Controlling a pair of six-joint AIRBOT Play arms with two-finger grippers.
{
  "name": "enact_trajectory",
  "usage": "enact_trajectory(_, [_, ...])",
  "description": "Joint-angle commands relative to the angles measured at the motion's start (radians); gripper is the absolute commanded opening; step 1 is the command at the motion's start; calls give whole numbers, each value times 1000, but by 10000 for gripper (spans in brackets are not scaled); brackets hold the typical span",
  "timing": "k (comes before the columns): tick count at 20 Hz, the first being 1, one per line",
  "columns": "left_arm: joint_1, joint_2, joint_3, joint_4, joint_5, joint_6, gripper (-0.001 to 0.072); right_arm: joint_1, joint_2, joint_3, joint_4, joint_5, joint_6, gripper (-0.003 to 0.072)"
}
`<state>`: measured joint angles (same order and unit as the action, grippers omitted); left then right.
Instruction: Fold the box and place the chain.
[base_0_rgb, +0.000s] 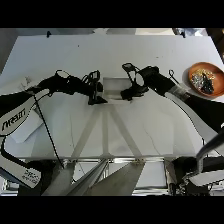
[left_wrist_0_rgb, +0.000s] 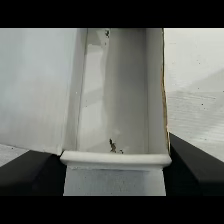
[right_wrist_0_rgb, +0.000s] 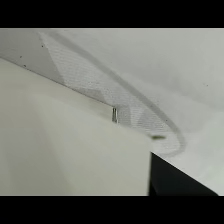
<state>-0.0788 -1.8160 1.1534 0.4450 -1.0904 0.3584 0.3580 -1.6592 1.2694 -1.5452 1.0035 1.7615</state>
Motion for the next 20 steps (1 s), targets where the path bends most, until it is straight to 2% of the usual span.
enact_trajectory(1, [0,0,0,0,1,-1,382,11,0,0,5,-15,124,331])
enact_trajectory(5, [0,0,0,0,1,-1,382,11,0,0,12,-28,225,328])
enact_trajectory(13, [0,0,0,0,1,-1,382,11,-42,2,16,-14,227,302])
enact_trajectory(16, [0,0,0,0,1,-1,382,11,-42,8,35,-27,224,46])
enact_trajectory(17, [0,0,0,0,2,-1,382,11,-42,14,35,-31,223,16])
enact_trajectory(20, [0,0,0,0,1,-1,382,11,-43,42,31,-29,223,13])
